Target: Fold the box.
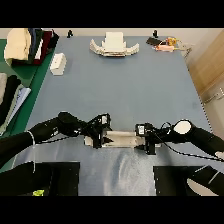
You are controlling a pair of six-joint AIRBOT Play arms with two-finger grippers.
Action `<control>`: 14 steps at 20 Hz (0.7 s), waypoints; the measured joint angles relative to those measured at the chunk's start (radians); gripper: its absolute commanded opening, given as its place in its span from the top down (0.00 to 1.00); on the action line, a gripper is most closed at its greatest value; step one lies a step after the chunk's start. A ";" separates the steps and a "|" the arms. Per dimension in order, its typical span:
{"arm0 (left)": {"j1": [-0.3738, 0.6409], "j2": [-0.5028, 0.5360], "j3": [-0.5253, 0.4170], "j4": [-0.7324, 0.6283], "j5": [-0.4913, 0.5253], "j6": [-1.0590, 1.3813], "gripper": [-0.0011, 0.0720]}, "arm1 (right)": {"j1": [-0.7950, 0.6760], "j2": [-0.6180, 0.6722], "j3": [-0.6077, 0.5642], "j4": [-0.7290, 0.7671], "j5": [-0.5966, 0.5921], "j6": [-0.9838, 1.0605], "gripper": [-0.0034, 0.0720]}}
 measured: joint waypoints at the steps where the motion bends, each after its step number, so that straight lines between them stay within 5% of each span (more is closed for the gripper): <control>1: 0.000 0.001 0.000 -0.003 -0.005 0.000 0.35 | 0.000 0.000 0.000 0.000 0.000 0.000 0.30; 7: 0.008 0.056 0.001 0.056 -0.009 -0.119 0.34 | 0.000 0.000 0.000 0.000 0.000 0.004 0.30; 12: 0.050 0.236 0.001 0.395 -0.059 -0.570 0.35 | 0.000 0.000 0.000 0.000 0.001 0.004 0.30; 13: 0.056 0.280 0.001 0.462 -0.094 -0.666 0.46 | 0.000 0.000 0.000 0.000 0.002 0.004 0.30; 14: 0.063 0.322 0.001 0.508 -0.134 -0.751 0.88 | 0.000 0.000 0.000 0.000 0.003 0.004 0.30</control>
